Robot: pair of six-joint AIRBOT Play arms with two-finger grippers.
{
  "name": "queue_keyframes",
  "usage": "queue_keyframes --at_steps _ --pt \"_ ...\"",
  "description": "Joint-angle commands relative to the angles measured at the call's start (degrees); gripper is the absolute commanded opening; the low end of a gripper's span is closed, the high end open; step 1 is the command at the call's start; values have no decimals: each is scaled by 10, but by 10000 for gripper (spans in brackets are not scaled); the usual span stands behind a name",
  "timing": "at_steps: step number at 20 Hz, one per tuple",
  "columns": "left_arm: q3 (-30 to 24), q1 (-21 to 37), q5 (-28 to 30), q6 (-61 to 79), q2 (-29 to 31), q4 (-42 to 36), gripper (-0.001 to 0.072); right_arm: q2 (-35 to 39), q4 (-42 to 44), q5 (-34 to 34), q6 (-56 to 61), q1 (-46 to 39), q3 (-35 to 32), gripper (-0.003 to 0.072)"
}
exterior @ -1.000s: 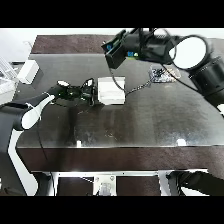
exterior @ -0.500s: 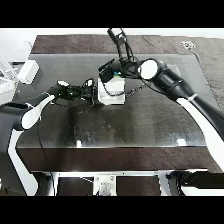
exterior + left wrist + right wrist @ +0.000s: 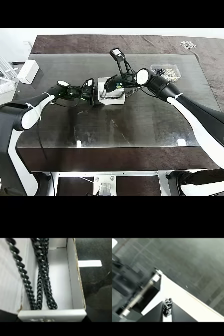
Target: Fold the box and place the chain.
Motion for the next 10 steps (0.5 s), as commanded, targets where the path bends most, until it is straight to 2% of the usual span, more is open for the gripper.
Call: queue_keyframes --at_steps 1,2,5,10 --pt "0 0 0 0 0 0 524 -2 0 4 0 -26 -17 426" --pt "0 0 0 0 0 0 524 -2 0 4 0 -36 -17 535" --pt "0 0 0 0 0 0 524 1 0 13 0 -62 -17 535" --pt "0 0 0 0 0 0 524 22 -7 69 12 -140 -28 516"
